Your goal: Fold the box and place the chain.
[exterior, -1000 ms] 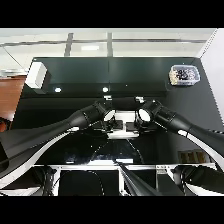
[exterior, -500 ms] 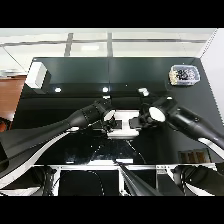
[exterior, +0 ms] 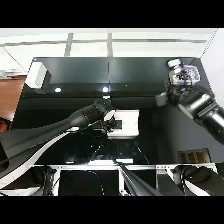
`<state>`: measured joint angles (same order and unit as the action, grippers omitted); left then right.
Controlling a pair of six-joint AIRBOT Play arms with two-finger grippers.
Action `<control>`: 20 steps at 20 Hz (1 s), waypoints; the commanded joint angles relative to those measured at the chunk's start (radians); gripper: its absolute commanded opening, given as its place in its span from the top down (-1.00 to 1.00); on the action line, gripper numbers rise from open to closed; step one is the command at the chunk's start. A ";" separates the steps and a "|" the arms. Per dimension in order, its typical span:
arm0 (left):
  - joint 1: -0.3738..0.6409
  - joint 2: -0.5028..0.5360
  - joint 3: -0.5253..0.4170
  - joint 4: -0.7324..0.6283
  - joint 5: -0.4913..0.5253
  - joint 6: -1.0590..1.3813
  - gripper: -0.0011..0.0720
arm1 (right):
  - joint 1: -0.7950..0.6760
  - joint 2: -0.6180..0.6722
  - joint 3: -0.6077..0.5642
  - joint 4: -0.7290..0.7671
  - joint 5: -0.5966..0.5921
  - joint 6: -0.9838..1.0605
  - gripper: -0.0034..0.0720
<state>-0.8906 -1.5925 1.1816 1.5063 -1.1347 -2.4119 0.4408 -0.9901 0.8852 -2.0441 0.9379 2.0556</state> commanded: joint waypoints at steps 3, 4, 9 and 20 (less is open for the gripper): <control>0.000 0.000 0.000 0.000 0.002 0.000 0.89 | -0.314 -0.161 -0.010 0.100 -0.407 0.019 -0.98; 0.000 0.000 0.000 0.000 0.003 0.000 0.89 | -0.357 -0.217 0.018 0.135 -0.401 0.020 -0.98; 0.000 0.000 0.000 0.000 0.003 0.000 0.89 | -0.536 -0.596 0.509 0.365 -0.113 -0.002 -0.97; 0.000 0.000 0.000 0.000 0.001 0.001 0.89 | -0.633 -1.063 1.103 0.484 0.181 0.136 -0.77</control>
<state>-0.8906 -1.5925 1.1816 1.5063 -1.1332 -2.4119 -0.1715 -1.9907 1.9266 -1.5806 1.0790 2.1151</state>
